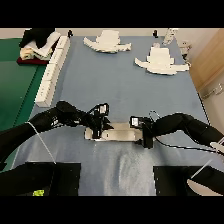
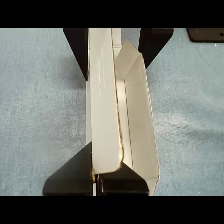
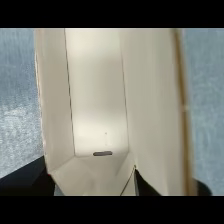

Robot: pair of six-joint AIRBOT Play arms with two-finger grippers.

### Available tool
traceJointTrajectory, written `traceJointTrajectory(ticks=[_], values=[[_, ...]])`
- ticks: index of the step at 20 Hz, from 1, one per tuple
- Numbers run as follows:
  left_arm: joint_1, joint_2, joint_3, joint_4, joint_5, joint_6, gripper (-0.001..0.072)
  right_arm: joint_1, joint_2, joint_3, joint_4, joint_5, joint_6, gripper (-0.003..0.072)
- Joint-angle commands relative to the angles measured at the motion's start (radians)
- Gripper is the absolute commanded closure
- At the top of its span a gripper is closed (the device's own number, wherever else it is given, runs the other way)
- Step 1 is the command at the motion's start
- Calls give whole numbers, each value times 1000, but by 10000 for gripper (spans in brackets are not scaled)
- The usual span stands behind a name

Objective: Fold the box.

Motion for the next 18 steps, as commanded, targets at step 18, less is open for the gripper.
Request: traceJointTrajectory(ticks=[18], values=[[-1,0,0,0,0,0,698,1,-10,-1,-4,4,0,150]])
